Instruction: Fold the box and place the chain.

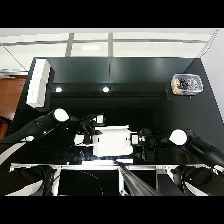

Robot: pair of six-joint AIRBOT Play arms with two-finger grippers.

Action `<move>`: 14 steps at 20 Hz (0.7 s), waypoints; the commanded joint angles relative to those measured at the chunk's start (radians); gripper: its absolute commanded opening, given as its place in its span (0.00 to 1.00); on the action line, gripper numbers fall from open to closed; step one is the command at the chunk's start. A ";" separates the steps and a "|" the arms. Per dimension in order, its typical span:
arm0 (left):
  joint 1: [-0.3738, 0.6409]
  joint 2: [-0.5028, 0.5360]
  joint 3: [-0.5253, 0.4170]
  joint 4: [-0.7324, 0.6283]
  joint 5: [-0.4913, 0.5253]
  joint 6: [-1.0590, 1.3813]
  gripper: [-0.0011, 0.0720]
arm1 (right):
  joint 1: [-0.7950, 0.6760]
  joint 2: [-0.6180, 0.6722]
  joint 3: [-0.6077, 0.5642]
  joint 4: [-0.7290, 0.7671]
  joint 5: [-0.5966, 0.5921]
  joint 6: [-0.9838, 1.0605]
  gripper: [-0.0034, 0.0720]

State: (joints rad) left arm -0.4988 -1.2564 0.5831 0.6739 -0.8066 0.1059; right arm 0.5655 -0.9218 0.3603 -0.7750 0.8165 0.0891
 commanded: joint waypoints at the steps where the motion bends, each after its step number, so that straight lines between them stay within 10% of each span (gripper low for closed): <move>1: 0.000 0.000 0.001 -0.001 0.002 -0.002 0.05 | 0.016 -0.027 0.000 0.059 -0.024 -0.053 0.98; 14: 0.000 0.000 0.001 -0.001 0.002 -0.005 0.05 | 0.048 -0.083 0.000 0.200 -0.014 -0.143 0.98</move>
State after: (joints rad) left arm -0.4988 -1.2560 0.5831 0.6731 -0.8047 0.1013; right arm 0.5983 -1.0004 0.3607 -0.5945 0.7994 -0.0437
